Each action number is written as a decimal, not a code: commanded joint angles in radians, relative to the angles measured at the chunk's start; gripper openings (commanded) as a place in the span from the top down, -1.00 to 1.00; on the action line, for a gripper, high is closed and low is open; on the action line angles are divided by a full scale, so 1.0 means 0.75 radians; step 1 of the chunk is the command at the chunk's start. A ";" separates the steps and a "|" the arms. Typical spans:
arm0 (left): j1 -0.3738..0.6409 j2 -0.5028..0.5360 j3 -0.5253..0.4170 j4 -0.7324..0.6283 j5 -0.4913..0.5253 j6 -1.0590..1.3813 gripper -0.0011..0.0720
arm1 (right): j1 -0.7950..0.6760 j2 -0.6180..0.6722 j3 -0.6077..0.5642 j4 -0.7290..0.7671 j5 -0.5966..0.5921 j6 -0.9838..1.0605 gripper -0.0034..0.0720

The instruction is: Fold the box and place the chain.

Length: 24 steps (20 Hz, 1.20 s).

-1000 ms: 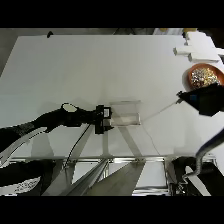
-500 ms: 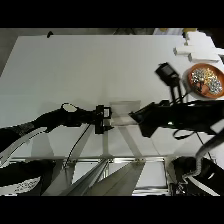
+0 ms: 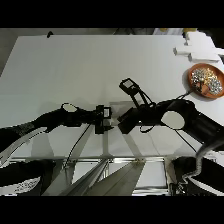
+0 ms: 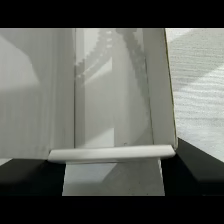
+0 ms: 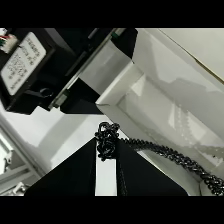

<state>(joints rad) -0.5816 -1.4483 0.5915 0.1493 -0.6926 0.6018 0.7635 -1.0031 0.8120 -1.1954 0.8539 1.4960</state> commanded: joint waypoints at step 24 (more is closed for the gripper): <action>0.001 -0.001 -0.001 0.000 0.001 0.001 0.40 | -0.423 0.146 0.076 -0.457 0.474 0.244 0.45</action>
